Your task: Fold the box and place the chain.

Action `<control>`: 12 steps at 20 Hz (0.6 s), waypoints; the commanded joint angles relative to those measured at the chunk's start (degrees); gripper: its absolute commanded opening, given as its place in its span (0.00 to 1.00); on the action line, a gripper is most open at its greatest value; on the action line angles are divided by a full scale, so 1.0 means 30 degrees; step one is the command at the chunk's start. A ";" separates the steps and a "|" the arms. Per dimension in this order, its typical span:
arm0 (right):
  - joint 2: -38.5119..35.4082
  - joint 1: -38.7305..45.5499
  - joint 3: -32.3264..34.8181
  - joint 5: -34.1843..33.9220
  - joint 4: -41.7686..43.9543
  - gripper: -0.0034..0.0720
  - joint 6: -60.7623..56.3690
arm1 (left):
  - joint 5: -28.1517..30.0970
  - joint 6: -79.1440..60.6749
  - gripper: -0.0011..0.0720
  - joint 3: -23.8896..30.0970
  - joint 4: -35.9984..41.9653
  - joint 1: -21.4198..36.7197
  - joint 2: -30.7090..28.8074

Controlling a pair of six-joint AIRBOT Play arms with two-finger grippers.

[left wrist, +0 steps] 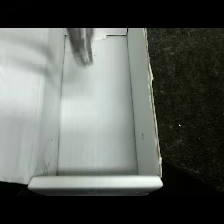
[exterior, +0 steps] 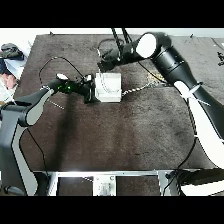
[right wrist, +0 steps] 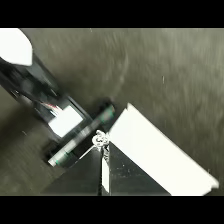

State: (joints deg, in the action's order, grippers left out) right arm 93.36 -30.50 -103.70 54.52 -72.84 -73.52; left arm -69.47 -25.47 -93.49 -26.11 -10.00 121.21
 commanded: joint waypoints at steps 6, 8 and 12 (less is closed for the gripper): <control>0.0044 0.2535 0.3796 0.0262 0.1719 0.40 -0.0350 | 0.0000 -0.0007 0.49 0.0000 -0.0007 -0.0007 -0.0007; -0.0605 0.3432 0.5034 0.0240 0.1654 0.52 -0.0372 | 0.0000 -0.0007 0.49 0.0000 -0.0007 -0.0007 -0.0007; -0.1683 0.6448 0.8612 -0.1231 0.1654 0.52 -0.1800 | 0.0000 -0.0007 0.49 0.0000 -0.0007 -0.0007 -0.0007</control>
